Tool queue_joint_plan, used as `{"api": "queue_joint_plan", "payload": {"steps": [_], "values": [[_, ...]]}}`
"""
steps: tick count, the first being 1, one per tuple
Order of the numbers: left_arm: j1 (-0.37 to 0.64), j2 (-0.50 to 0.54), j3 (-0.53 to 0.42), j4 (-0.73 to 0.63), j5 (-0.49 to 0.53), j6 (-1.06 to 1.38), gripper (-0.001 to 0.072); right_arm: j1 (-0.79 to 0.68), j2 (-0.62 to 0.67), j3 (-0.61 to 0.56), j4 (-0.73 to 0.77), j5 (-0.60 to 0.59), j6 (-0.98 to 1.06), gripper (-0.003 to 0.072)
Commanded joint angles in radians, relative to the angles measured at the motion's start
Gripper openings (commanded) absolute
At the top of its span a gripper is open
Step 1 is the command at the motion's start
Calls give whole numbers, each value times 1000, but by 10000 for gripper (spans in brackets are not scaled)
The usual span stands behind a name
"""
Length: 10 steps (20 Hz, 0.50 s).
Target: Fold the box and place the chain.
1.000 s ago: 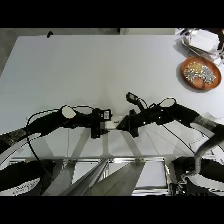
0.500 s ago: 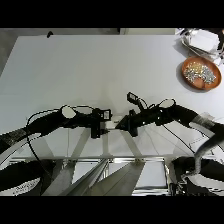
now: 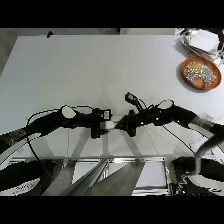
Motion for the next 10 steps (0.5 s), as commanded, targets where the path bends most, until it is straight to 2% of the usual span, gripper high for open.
{"api": "queue_joint_plan", "payload": {"steps": [1,6,10], "values": [[-1,0,0,0,1,2,137,10,46,0,-10,3,-3,18],[-1,0,0,0,1,2,137,9,192,8,-5,7,-3,18],[-1,0,0,0,0,2,137,9,294,66,-16,21,62,18]]}}
